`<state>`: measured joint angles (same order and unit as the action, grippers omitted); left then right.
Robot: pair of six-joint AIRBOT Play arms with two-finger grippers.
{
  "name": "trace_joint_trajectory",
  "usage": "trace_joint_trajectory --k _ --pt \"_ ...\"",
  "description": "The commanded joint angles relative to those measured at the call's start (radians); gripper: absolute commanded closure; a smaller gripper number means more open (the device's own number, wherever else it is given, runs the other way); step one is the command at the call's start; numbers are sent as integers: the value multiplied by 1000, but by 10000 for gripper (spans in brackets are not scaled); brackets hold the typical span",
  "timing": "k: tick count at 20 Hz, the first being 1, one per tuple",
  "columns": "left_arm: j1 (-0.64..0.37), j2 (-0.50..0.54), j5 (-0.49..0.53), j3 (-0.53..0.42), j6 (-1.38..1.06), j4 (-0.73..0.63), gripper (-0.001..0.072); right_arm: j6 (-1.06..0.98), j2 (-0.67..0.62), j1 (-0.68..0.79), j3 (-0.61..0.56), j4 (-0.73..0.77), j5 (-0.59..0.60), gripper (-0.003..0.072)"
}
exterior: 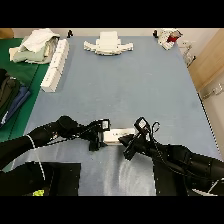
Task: Fold the box.
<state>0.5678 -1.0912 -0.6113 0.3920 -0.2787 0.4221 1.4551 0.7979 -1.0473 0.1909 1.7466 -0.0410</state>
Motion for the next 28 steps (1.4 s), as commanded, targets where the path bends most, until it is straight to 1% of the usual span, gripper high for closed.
trace_joint_trajectory --k 1,13,15,24,25,26,28 --pt "0 0 0 1 -1 0 204 0 32 0 -2 24 28 667" --pt "0 0 0 1 -1 0 204 0 42 1 -1 27 34 667" --pt "0 0 0 1 -1 0 205 0 40 1 -1 27 18 667" --pt "0 0 0 1 -1 0 204 4 -119 2 24 -33 14 667" --pt "0 0 0 1 -1 0 204 4 -127 8 30 -33 33 667" --pt "0 0 0 1 -1 0 204 4 -132 16 45 -34 77 667" --pt "0 0 0 1 -1 0 204 4 -132 47 101 -69 210 667"
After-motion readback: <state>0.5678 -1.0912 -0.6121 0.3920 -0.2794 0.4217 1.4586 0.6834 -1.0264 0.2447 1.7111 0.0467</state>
